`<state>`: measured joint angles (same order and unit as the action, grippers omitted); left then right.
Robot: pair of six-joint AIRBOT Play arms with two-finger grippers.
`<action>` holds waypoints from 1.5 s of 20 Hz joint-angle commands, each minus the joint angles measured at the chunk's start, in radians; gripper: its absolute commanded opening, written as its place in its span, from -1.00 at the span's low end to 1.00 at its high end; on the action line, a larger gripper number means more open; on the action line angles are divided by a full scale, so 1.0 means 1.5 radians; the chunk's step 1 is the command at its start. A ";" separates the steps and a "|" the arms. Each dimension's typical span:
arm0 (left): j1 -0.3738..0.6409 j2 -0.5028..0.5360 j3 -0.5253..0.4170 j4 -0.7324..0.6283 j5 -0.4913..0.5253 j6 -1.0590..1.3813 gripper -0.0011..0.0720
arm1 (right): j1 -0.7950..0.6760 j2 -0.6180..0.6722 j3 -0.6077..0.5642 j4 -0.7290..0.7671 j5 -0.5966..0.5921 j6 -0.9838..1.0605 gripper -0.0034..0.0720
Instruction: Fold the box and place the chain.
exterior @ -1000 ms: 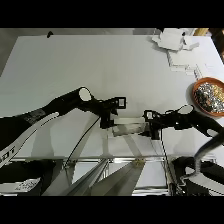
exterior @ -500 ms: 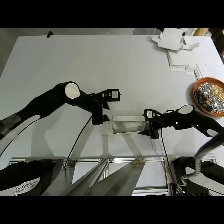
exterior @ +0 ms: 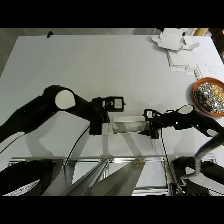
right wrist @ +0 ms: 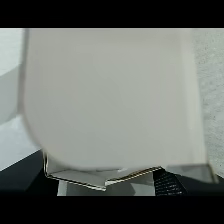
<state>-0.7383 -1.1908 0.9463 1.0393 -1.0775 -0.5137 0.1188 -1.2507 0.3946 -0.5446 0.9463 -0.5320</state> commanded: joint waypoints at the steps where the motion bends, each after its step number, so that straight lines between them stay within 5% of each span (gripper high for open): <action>1: -0.062 -0.037 0.000 -0.034 0.036 -0.001 -0.95 | 0.000 0.000 0.000 0.000 0.001 0.000 0.33; 5: -0.065 -0.074 0.003 -0.048 0.218 0.035 -0.96 | 0.000 0.000 0.000 0.000 0.001 0.000 0.33; 16: -0.003 -0.272 0.084 -0.074 0.215 -0.008 -0.96 | 0.000 0.000 0.000 0.000 0.003 0.000 0.33; 21: 0.005 -0.178 0.084 0.011 0.154 -0.112 -0.96 | 0.000 0.000 0.000 0.000 0.003 0.000 0.33; 26: 0.001 -0.067 0.068 0.075 -0.047 -0.173 -0.96 | 0.000 0.000 0.000 0.000 0.003 0.000 0.33; 30: -0.007 -0.065 0.009 0.029 0.062 -0.161 -0.95 | 0.000 0.000 0.000 -0.001 0.003 0.000 0.33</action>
<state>-0.7414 -1.3064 1.0023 1.1122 -1.0370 -0.7448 0.1184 -1.2507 0.3946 -0.5457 0.9508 -0.5320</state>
